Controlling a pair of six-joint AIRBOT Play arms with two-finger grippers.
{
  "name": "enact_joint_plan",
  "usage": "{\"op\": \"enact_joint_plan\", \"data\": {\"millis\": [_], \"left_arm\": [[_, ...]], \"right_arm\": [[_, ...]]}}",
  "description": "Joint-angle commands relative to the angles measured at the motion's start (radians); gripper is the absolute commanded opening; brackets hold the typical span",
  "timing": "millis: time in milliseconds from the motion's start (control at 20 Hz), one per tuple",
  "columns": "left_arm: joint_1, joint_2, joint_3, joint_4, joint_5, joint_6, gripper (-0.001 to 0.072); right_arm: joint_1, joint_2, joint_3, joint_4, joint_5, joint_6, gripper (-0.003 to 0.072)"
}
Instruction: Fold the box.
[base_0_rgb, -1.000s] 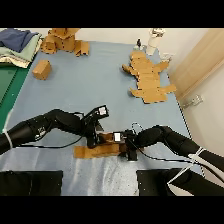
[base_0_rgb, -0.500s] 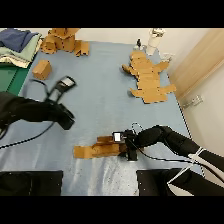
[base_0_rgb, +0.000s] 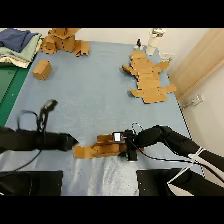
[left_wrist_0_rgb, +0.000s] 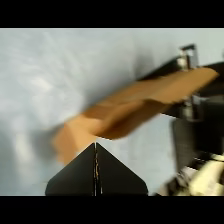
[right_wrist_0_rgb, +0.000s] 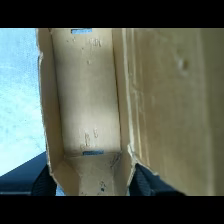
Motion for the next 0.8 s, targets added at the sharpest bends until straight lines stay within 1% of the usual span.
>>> {"op": "enact_joint_plan", "data": {"millis": [0,100,150,250,350,400,500,650,750], "left_arm": [[0.001,0.021,-0.176,-0.426,-0.069,0.17,0.0013],[0.001,-0.026,-0.182,-0.475,-0.051,0.219,0.0012],[0.001,-0.056,-0.182,-0.525,-0.049,0.265,0.0012],[0.001,-0.143,-0.18,-0.629,-0.053,0.375,0.0012],[0.001,-0.264,-0.164,-0.661,-0.06,0.426,0.0012],[0.001,-0.327,-0.146,-0.674,-0.071,0.46,0.0012],[0.001,-0.42,-0.085,-0.68,-0.11,0.505,0.0012],[0.001,-0.516,0.028,-0.679,-0.161,0.53,0.0012],[0.001,-0.57,0.076,-0.679,-0.173,0.528,0.0012]], "right_arm": [[0.001,0.0,-0.001,0.0,0.0,0.0,0.0504],[0.001,0.0,-0.001,0.0,0.0,0.0,0.0504],[0.001,0.0,-0.001,0.0,0.0,0.0,0.0504],[0.001,0.0,-0.001,0.0,0.0,0.0,0.0504],[0.001,0.0,-0.001,0.0,0.0,0.0,0.0504],[0.001,0.0,-0.001,0.0,0.0,0.0,0.0504],[0.001,0.0,-0.001,0.0,0.0,0.0,0.0504],[0.001,0.0,-0.001,0.0,0.0,0.0,0.0504],[0.001,0.0,-0.001,0.0,0.0,0.0,0.0504]]}}
